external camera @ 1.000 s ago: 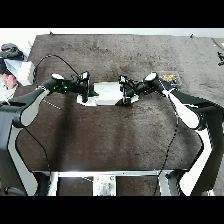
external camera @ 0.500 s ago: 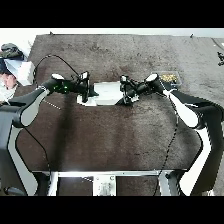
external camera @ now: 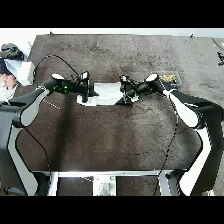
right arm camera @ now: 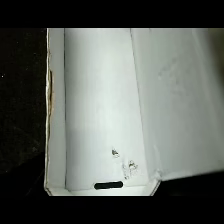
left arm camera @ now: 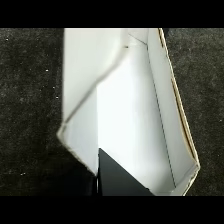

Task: Fold the box and place the chain.

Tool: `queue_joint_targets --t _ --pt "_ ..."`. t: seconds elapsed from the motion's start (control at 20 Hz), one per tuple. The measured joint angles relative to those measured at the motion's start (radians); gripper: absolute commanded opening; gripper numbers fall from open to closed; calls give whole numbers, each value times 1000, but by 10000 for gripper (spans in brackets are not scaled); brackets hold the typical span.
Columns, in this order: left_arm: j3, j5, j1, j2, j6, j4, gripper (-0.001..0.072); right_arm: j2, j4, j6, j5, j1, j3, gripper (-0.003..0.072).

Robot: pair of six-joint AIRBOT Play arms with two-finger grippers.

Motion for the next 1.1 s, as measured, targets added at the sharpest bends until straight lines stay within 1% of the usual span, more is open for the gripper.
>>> queue_joint_targets --t 1.1 --pt "0 1 0 0 0 -14 12 0 -9 1 -2 0 0 444"
